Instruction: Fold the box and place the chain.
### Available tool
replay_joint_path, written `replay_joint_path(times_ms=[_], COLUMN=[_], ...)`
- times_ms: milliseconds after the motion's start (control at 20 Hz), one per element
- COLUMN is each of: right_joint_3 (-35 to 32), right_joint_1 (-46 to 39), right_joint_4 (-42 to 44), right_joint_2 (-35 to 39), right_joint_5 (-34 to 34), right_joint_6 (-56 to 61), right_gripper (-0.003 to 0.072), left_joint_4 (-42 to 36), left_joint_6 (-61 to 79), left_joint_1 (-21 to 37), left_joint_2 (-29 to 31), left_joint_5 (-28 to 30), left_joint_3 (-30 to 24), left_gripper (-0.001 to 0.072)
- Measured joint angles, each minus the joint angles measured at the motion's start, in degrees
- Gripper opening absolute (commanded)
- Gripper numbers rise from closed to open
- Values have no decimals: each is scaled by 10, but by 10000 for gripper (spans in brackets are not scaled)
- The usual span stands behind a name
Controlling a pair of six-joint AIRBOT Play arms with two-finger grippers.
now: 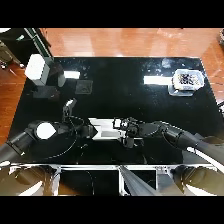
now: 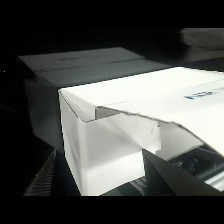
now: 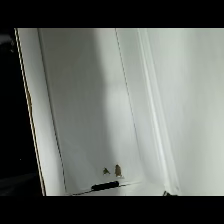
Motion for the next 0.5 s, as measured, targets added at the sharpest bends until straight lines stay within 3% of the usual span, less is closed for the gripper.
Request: replay_joint_path(times_ms=[500], right_joint_3=[0], right_joint_1=[0], right_joint_4=[0], right_joint_2=[0], right_joint_5=[0], right_joint_6=[0], right_gripper=[189], left_joint_4=[69], left_joint_6=[-98], left_joint_1=[-34], left_joint_2=[-13], left_joint_5=[27], left_joint_3=[1], left_gripper=[644])
